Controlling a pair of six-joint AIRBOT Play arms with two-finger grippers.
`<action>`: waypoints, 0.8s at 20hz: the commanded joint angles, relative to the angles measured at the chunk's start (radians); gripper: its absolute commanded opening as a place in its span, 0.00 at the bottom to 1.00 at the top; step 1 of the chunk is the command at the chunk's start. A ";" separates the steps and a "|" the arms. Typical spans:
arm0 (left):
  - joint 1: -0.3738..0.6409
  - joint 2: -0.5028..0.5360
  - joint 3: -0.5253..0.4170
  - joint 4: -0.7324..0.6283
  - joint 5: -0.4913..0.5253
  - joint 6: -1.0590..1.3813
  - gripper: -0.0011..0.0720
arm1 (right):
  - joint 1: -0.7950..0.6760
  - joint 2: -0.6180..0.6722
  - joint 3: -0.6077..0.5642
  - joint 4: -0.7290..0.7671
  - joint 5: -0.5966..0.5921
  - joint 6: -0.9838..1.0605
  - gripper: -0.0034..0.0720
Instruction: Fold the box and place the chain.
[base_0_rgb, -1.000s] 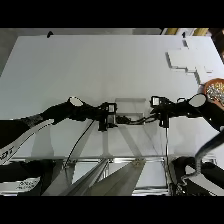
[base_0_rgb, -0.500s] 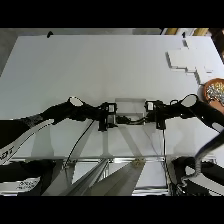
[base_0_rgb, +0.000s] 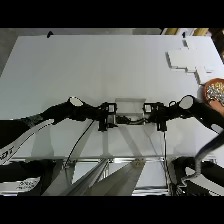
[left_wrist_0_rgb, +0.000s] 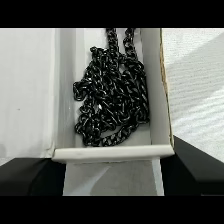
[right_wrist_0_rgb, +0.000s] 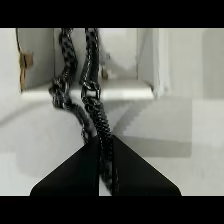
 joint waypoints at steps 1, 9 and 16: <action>0.000 0.001 0.000 0.000 0.000 0.000 0.20 | 0.003 0.095 0.000 -0.166 -0.002 0.179 0.07; 0.000 0.001 0.000 0.000 0.000 0.000 0.20 | 0.013 0.400 0.000 0.428 0.032 0.288 0.07; 0.000 0.001 0.000 0.000 0.000 0.000 0.20 | 0.324 0.329 0.000 0.558 -0.218 0.287 0.07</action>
